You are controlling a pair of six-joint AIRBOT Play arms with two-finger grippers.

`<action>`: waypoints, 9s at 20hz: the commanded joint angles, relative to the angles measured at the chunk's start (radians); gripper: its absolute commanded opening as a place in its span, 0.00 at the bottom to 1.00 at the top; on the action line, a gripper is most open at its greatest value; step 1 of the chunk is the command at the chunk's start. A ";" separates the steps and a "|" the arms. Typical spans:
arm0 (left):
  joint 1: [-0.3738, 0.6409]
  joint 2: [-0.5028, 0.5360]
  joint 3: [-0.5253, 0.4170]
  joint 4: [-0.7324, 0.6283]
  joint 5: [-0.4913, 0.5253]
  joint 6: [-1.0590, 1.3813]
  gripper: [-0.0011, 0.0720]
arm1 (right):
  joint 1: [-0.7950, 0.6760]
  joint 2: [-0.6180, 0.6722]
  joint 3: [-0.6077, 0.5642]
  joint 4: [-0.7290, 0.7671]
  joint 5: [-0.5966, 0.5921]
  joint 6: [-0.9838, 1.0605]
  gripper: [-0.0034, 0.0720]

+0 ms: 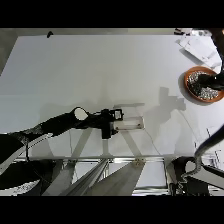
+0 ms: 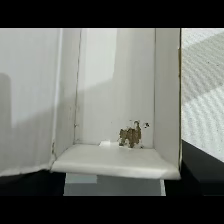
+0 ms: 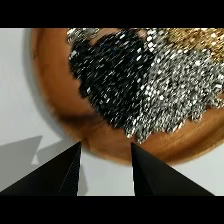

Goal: Fold the box and place the chain.

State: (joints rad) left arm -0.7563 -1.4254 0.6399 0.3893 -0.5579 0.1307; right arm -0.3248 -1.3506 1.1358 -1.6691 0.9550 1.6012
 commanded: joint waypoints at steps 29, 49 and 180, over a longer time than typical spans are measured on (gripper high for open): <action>0.000 0.001 0.000 0.000 0.000 0.000 0.55 | -0.042 -0.051 0.129 -0.002 0.030 0.011 0.05; 0.000 0.001 0.000 0.000 0.000 0.000 0.55 | -0.042 0.630 0.128 0.423 0.435 -0.226 0.05; 0.000 0.001 0.000 0.000 0.000 0.000 0.55 | 0.887 0.302 -0.611 0.922 -0.335 -0.342 0.05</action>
State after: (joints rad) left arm -0.7563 -1.4254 0.6399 0.3893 -0.5579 0.1310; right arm 0.5564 -1.0294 0.5255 -0.7528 0.6319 1.2591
